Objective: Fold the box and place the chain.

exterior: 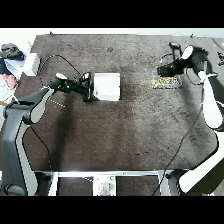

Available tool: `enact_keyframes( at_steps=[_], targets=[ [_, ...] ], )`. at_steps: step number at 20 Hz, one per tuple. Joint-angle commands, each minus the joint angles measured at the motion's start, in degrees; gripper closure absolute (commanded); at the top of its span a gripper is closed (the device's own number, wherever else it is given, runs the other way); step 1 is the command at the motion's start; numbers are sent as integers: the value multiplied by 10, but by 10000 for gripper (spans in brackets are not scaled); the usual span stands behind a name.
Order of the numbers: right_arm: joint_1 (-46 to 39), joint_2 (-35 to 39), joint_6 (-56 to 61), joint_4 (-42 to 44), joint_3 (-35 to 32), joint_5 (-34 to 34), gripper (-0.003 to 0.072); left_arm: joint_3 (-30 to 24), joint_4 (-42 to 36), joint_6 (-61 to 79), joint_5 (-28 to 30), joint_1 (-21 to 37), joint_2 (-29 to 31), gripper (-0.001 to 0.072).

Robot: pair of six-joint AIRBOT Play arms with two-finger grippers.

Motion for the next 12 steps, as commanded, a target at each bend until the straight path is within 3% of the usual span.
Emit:
enact_keyframes(
  at_steps=[1,6,12],
  targets=[
    [1,92,-4,0,0,16,677,0,0,0,0,0,0,243],
    [23,253,-42,-15,0,-41,678,0,0,0,0,0,0,243],
    [90,387,-58,-15,0,-252,678,0,0,0,0,0,0,243]
  ],
)
